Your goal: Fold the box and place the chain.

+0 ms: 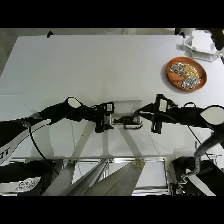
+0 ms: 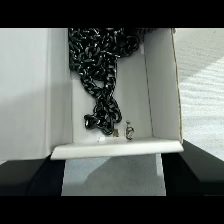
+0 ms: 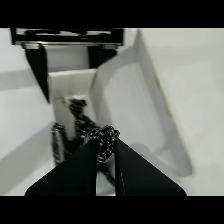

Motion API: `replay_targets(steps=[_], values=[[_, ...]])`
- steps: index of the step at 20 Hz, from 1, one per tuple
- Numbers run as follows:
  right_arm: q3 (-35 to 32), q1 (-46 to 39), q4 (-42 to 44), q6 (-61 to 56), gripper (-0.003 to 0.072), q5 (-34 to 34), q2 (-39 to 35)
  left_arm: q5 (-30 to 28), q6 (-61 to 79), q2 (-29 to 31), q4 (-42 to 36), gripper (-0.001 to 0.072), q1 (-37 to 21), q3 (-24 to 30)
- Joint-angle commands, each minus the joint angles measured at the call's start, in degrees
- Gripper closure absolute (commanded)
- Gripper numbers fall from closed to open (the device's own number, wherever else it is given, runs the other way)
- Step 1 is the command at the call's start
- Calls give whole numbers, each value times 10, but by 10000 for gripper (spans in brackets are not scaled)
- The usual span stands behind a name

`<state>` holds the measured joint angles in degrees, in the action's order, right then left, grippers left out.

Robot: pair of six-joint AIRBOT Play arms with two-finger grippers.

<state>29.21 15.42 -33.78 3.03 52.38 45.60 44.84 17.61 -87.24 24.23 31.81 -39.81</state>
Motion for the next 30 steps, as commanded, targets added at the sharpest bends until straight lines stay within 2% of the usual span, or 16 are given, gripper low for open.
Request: replay_targets(steps=[1, 2, 3, 5, 8, 11, 14, 16, 20, 24, 28, 30], values=[[0, 43, 30, 5, 610, -32, 102, 0, 0, 0, 0, 389, 0, 0], [0, 54, 30, 4, 475, -55, 130, 0, 0, 0, 0, 389, 0, 0], [0, 60, 31, 1, 434, -73, 149, 0, 0, 0, 0, 389, 0, 0], [1, 61, 43, -2, 433, -97, 160, 0, 0, 0, 0, 389, 0, 0], [1, 57, 42, -2, 360, -108, 135, 0, 0, 0, 0, 389, 0, 0], [1, 14, 28, -54, 361, -77, 79, 0, 0, 0, 0, 389, 0, 0], [0, -58, -89, -116, 374, -29, 19, 0, 0, 0, 0, 389, 0, 0], [0, -92, -165, -138, 457, 4, 7, 0, 0, 0, 0, 389, 0, 0], [-31, -79, -161, -123, 457, -60, 19, 0, 0, 0, 0, 389, 0, 0], [-38, -38, -145, -8, 435, -94, 76, 0, 0, 0, 0, 389, 0, 0], [-38, -12, -140, 10, 405, -157, 140, 0, 0, 0, 0, 389, 0, 0], [-38, -12, -108, 42, 404, -158, 159, 0, 0, 0, 0, 389, 0, 0]])
